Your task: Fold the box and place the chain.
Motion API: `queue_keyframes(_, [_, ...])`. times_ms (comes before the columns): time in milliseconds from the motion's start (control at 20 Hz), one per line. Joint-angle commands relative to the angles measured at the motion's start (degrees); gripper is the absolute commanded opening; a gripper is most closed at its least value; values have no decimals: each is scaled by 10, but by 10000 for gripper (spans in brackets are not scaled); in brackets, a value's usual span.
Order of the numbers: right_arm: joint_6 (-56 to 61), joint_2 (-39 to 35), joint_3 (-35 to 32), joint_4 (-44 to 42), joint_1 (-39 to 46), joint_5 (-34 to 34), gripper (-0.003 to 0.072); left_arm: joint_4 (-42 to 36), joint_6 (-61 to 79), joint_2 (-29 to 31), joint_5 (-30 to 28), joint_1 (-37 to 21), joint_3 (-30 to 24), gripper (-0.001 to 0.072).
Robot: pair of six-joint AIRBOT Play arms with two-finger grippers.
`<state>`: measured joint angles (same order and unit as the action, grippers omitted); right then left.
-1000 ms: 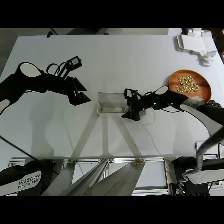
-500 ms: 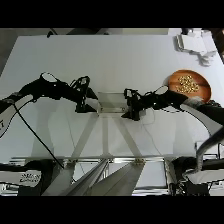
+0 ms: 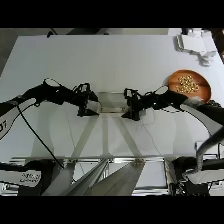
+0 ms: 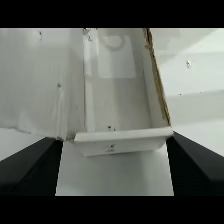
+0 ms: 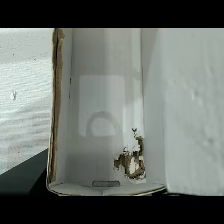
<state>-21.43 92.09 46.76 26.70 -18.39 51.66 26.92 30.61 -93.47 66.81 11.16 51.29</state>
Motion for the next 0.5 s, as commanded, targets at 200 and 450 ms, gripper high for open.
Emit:
queue_keyframes(200, [0,0,0,0,0,0,449,1,3,-2,-71,48,-5,700])
queue_keyframes(450, [-1,0,0,0,0,0,449,24,-56,-3,-125,64,-5,700])
